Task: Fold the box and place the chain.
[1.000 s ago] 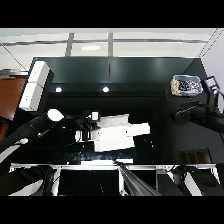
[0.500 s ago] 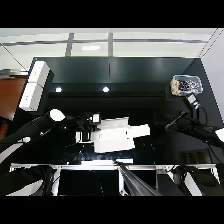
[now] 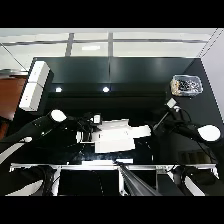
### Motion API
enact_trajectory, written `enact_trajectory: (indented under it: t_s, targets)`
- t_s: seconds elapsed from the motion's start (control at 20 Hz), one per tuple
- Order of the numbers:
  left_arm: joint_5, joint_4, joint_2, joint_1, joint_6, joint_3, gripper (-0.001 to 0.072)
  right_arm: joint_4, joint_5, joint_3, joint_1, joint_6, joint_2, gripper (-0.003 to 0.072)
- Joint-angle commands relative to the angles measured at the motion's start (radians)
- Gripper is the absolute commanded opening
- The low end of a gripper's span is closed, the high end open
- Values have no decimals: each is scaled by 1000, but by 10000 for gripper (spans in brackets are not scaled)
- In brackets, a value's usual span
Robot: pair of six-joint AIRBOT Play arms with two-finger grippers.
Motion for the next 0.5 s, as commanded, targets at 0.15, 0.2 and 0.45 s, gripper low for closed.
enact_trajectory:
  t_s: [0.15,0.2,0.45]
  targets:
    - [8,-3,-1,-1,-5,0,26,-166,72,49,182,-200,-211,704]
    - [8,-3,-1,-1,-5,0,26,-198,67,49,200,-206,-223,704]
    - [10,-6,-1,-1,-5,0,26,-180,76,50,256,-264,-231,704]
